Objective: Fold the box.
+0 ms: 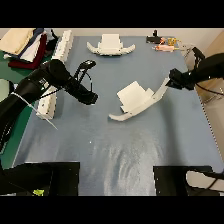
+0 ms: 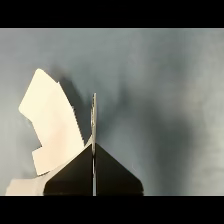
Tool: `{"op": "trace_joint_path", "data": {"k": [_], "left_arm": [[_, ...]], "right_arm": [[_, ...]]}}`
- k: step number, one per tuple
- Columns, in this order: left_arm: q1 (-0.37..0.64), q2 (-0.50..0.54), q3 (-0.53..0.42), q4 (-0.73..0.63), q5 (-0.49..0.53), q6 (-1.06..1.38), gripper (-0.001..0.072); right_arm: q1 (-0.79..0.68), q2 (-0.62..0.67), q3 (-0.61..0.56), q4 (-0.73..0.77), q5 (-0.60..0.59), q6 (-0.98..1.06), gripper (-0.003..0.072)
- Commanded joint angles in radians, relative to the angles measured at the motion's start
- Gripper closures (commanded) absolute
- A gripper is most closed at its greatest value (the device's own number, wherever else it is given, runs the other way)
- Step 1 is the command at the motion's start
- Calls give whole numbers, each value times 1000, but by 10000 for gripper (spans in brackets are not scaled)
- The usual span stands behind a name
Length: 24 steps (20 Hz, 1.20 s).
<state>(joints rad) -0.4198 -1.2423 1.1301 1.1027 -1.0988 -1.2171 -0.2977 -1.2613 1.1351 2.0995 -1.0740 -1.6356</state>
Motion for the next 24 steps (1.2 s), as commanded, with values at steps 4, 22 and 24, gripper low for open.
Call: {"op": "trace_joint_path", "data": {"k": [4,22,24], "left_arm": [[0,0,1,0,0,0,694],[0,0,1,0,0,0,694],[0,0,1,0,0,0,694]], "right_arm": [[101,410,-428,-3,31,101,688],[154,365,-437,-319,-76,195,209],[154,291,-343,-349,-112,153,210]]}}
